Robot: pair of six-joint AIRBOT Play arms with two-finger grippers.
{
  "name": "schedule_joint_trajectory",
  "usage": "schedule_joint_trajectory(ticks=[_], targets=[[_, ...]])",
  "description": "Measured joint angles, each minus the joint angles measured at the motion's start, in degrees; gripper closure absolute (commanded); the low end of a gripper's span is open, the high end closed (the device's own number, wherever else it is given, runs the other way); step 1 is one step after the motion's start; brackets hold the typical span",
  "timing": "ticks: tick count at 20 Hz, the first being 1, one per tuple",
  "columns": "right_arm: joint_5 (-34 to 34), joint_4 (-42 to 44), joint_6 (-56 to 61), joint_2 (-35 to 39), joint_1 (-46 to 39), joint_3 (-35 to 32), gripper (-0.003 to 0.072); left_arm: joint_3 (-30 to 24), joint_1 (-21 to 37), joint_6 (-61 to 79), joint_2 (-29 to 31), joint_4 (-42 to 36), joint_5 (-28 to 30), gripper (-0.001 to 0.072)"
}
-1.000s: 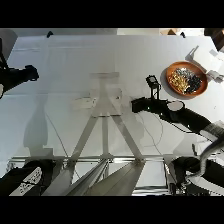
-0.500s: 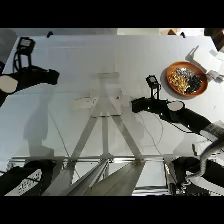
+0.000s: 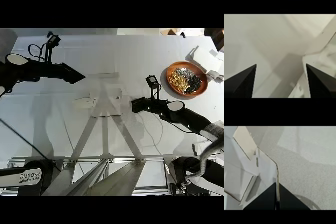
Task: Fold the box and place the chain.
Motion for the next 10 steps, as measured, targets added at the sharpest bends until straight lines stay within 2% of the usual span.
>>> schedule_joint_trajectory(ticks=[5,10], targets=[[0.0,0.02,0.0,0.0,0.0,0.0,0.0677,1.53,1.66,8.5,-4.98,-6.8,-6.45,0.0013],[0.0,0.0,-0.02,0.0,0.0,0.0,0.0677,1.81,0.46,13.92,-6.16,-7.19,-8.92,0.0014]])
